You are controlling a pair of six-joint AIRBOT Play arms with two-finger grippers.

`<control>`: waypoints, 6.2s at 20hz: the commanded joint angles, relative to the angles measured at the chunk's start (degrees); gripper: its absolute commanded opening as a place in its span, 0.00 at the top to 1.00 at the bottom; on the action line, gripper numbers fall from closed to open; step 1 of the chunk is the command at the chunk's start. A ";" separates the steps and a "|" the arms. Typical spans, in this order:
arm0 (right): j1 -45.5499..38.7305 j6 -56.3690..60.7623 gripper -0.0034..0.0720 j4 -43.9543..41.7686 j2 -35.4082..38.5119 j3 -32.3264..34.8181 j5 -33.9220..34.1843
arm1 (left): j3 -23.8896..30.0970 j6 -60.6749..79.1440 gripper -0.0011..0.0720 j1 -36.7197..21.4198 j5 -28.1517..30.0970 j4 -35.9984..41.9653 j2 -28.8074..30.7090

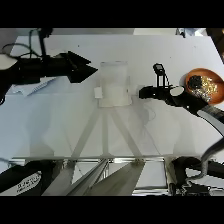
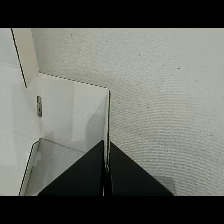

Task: Fold the box and place the chain.

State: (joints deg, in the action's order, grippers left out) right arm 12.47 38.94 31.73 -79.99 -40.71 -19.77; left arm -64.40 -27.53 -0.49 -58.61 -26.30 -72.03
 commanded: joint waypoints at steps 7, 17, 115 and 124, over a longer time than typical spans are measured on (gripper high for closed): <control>0.07 0.00 0.94 -0.02 -0.02 0.00 0.00 | -25.79 -22.40 0.10 1.11 -8.35 -17.62 -29.79; 0.07 0.00 0.94 -0.02 -0.02 0.00 0.00 | -31.54 -28.02 0.09 4.98 -6.60 -19.61 -40.39; -2.49 0.17 0.29 22.67 17.00 -0.02 5.86 | -6.93 37.29 0.99 8.31 -6.36 0.90 -32.48; -2.49 0.20 0.29 22.67 17.00 -0.02 5.86 | -7.04 38.01 0.99 5.40 -6.97 -4.63 -32.37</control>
State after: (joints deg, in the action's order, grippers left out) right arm 10.00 39.09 54.41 -63.02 -40.66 -13.89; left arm -71.37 10.04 5.39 -64.53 -29.45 -104.38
